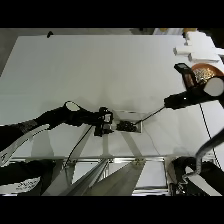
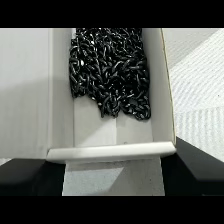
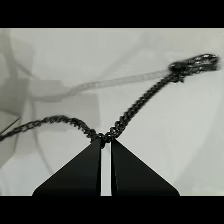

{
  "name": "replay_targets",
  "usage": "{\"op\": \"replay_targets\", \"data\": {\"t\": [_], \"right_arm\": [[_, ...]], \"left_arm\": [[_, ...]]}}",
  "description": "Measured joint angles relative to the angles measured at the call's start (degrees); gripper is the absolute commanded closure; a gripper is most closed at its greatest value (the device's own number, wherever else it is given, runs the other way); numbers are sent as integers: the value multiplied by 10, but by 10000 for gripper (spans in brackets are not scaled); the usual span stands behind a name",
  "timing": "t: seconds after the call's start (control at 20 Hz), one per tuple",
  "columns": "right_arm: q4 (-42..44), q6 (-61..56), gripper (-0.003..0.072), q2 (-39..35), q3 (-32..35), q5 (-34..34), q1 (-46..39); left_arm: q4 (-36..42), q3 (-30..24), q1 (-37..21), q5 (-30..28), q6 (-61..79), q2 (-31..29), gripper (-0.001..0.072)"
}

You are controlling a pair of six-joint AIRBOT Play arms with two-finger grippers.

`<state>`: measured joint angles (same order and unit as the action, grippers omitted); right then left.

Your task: Fold the box and place the chain.

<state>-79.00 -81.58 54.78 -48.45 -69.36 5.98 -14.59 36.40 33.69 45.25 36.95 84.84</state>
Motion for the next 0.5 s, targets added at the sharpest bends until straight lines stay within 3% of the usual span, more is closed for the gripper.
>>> {"op": "replay_targets", "data": {"t": [0.25,0.5], "right_arm": [[73,27,675,-98,0,-59,0],[188,63,675,-147,0,-86,1]], "left_arm": [[0,0,0,0,0,0,575],[0,0,0,0,0,0,575]]}}
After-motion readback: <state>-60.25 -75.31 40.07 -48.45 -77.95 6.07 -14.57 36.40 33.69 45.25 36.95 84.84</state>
